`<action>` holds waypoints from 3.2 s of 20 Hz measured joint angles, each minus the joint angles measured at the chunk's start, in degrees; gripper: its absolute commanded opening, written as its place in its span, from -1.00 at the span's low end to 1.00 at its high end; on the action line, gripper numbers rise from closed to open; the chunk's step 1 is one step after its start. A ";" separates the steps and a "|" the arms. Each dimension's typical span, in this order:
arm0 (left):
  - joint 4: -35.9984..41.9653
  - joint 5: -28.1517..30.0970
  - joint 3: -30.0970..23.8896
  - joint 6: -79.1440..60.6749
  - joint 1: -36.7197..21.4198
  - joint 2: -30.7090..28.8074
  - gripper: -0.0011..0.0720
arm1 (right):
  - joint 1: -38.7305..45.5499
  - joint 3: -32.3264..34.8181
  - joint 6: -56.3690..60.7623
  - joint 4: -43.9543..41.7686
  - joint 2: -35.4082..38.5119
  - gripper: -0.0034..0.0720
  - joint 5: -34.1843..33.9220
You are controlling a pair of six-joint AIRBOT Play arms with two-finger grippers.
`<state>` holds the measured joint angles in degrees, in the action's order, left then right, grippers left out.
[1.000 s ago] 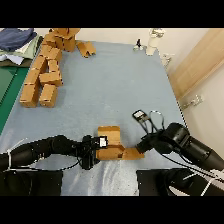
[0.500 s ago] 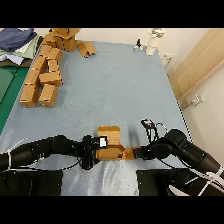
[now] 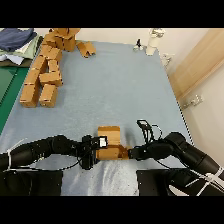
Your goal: Fold the box.
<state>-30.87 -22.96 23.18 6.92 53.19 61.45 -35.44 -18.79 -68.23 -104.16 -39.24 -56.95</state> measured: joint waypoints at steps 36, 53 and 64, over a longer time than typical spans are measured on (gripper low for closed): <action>0.04 0.04 0.00 0.11 0.00 0.00 0.29 | -0.04 -4.11 -1.57 0.04 6.16 -0.11 -0.28; 0.04 0.07 0.00 0.00 0.00 0.00 0.29 | -7.52 -14.29 1.29 -2.49 -9.84 0.23 -3.26; 0.02 0.07 0.00 0.09 0.00 0.00 0.29 | -21.44 -26.80 27.98 9.18 -28.24 -0.04 -11.85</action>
<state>-30.85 -22.90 23.18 7.01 53.19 61.45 -56.88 -45.58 -40.25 -94.98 -67.48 -68.79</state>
